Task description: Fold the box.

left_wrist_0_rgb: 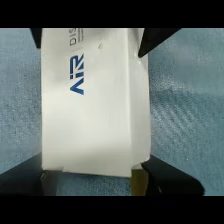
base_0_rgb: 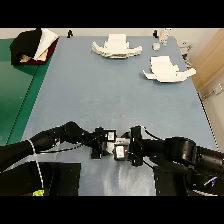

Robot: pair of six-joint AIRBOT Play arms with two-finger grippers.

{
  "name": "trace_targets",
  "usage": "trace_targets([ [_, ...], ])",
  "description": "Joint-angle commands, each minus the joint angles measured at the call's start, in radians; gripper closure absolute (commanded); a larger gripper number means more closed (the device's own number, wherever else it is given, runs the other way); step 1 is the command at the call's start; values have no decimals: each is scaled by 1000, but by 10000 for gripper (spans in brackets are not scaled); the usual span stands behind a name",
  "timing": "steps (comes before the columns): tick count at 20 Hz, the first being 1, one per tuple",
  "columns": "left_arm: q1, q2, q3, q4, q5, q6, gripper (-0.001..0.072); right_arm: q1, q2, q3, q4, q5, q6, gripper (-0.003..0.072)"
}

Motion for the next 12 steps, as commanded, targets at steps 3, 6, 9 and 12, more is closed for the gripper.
trace_targets([
  [3,0,0,0,1,0,2,314,-1,12,0,-50,2,0,140],
  [6,0,0,0,1,0,2,314,-1,12,0,-50,5,0,140],
  [9,0,0,0,1,0,2,314,-1,13,0,-50,5,0,140],
  [12,0,0,0,1,0,2,314,-1,13,0,-50,5,0,140],
])
